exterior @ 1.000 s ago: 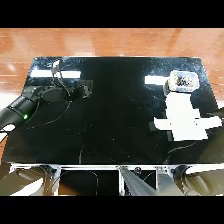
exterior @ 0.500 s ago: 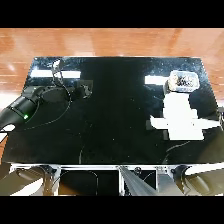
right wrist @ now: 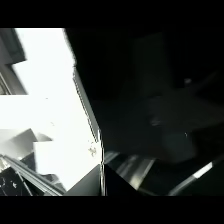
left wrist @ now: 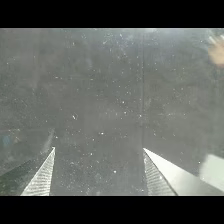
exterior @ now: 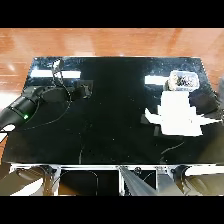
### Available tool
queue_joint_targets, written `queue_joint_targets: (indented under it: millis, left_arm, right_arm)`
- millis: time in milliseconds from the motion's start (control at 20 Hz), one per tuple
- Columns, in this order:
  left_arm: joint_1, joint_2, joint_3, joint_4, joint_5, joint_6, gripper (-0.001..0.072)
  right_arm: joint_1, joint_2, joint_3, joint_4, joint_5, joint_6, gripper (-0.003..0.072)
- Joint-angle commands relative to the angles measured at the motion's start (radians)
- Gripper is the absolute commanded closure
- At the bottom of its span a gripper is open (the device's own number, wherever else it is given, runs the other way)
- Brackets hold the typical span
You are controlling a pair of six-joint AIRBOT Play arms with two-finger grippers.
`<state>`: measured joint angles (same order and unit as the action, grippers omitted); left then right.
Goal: Fold the box and place the chain.
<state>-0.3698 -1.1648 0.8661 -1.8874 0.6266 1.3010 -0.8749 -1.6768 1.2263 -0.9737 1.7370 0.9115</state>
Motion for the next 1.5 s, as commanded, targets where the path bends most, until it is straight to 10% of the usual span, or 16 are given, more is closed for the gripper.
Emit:
queue_joint_targets:
  millis: [0, 300, 700, 900, 1050, 1250, 1450]
  left_arm:
    - [0.0, 0.0, 0.001, -0.034, 0.032, 0.001, 0.0083]
    - [-0.005, -0.001, 0.0, -0.031, 0.05, 0.009, 0.0087]
    - [-0.017, -0.006, 0.001, -0.053, 0.079, 0.039, 0.0089]
    - [-0.027, -0.015, -0.003, -0.094, 0.207, 0.211, 0.0089]
    - [-0.013, -0.104, -0.002, -0.368, 0.212, 0.501, 0.0089]
    - [0.034, -0.282, 0.012, -0.864, 0.367, 1.004, 0.0089]
    - [0.02, -0.428, 0.077, -0.9, 0.489, 1.118, 0.0089]
  right_arm:
    - [0.089, 0.107, -0.097, 0.033, -0.035, -0.022, 0.0662]
    - [0.497, 0.261, -0.223, 0.152, -0.155, -0.001, 0.0654]
    - [1.044, 0.34, -0.272, 0.051, -0.657, 0.071, 0.0654]
    - [1.052, 0.573, -0.451, -0.011, -0.76, 0.014, 0.0654]
    - [1.022, 0.717, -0.59, -0.01, -0.796, 0.013, 0.0654]
    - [0.993, 0.746, -0.649, 0.061, -0.772, 0.016, 0.0655]
    - [0.993, 0.746, -0.649, 0.121, -0.768, -0.002, 0.0656]
